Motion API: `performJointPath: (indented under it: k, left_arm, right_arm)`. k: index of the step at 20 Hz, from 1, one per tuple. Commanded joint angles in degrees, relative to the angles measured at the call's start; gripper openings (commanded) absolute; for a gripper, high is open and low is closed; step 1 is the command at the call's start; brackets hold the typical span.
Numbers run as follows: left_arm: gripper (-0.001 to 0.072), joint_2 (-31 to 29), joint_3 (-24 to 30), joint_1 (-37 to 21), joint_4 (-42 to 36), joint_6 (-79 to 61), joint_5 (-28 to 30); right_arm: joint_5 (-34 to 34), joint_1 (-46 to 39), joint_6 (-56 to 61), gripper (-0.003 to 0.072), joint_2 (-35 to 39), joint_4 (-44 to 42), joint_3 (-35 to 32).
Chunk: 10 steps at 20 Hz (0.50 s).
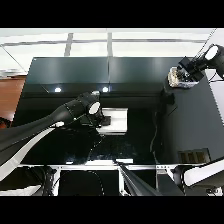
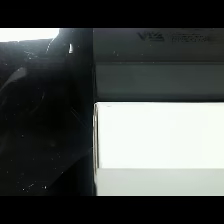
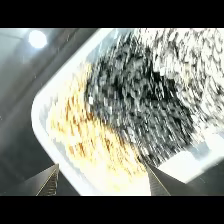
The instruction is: Fold the box and place the chain.
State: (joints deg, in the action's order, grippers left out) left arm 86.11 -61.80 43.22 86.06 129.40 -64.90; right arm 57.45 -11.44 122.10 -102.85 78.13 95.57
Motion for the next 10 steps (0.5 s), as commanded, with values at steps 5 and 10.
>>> performJointPath:
  k: [5,10]
  left_arm:
    - [0.0029,0.0,0.0,0.0,0.0,0.0,-0.2]
    - [0.0029,0.0,0.0,0.0,0.0,0.0,-0.2]
  right_arm:
    - [-0.7,-1.8,3.0,0.0591,-9.1,-10.1,6.7]
    - [-0.1,-0.9,3.0,0.0418,-10.8,-11.6,6.7]
